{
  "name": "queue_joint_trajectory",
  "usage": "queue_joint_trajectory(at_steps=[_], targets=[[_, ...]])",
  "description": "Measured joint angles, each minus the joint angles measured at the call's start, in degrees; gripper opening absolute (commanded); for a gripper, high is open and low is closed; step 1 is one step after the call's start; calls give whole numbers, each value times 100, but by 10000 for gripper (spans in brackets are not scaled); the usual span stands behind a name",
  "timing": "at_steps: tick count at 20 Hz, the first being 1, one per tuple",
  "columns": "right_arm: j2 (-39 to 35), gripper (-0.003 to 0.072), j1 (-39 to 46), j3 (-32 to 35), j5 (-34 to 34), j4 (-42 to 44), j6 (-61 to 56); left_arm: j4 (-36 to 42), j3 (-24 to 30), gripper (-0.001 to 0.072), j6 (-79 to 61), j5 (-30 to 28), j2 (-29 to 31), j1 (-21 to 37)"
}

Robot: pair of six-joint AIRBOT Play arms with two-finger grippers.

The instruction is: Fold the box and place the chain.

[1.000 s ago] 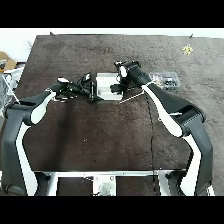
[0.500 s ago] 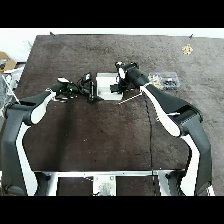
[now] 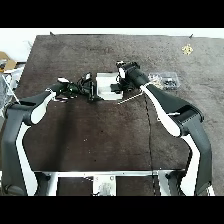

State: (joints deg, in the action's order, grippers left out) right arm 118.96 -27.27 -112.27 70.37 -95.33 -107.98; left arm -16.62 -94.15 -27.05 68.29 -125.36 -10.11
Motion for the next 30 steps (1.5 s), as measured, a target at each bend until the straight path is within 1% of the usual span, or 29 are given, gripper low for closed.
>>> queue_joint_trajectory(at_steps=[6, 13, 14, 15, 16, 22, 26, 30], targets=[[-455, 396, 68, -7, 151, 17, 459, -2, 0, 275, 0, 2, 2, 0], [-973, 394, 496, -7, 286, -35, 1049, -4, 0, 276, 2, 4, 2, 0], [-994, 380, 603, -7, 317, -74, 1121, -4, 0, 275, 2, 4, 2, 0], [-1019, 268, 739, -7, 332, -118, 1224, -4, 0, 275, 2, 4, 2, 0], [-1038, 254, 896, -7, 343, -149, 1305, -4, 0, 276, 2, 4, 2, 0], [-1064, 253, 1965, -7, 472, -144, 1849, -4, 0, 275, 2, 4, 2, 2], [-1012, 252, 2573, -4, 485, 260, 2269, -4, 0, 275, 2, 4, 2, 2], [-769, 251, 2885, 0, 431, 688, 2592, -4, 0, 275, 2, 4, 2, 0]])
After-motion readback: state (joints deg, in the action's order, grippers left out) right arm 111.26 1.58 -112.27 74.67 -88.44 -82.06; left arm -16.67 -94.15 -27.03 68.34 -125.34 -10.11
